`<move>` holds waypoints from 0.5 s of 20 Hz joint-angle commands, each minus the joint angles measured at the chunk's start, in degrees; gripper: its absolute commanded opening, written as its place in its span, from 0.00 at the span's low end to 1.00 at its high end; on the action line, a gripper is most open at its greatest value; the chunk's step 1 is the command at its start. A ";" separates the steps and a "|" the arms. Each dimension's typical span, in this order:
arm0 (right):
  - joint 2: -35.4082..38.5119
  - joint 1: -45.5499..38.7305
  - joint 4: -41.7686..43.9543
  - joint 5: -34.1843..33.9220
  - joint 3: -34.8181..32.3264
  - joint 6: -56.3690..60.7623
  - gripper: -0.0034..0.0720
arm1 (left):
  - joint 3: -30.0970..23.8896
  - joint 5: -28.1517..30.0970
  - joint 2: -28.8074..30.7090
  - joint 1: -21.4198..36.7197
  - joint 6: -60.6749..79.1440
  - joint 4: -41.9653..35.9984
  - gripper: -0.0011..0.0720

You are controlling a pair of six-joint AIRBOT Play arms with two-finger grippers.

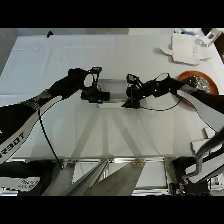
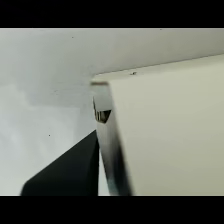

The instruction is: Fold the box and place the chain.

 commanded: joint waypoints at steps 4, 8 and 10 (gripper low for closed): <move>-0.02 0.00 0.04 -0.04 0.00 0.02 0.62 | 0.50 -0.96 -0.33 -1.11 -1.86 1.49 0.03; -0.02 0.00 0.07 -0.04 0.00 0.02 0.62 | 0.50 -0.57 -0.22 -0.96 -1.88 0.11 0.27; -0.02 0.00 0.07 -0.04 0.02 0.02 0.62 | 0.50 -0.76 -0.09 -0.22 -1.86 -1.62 0.69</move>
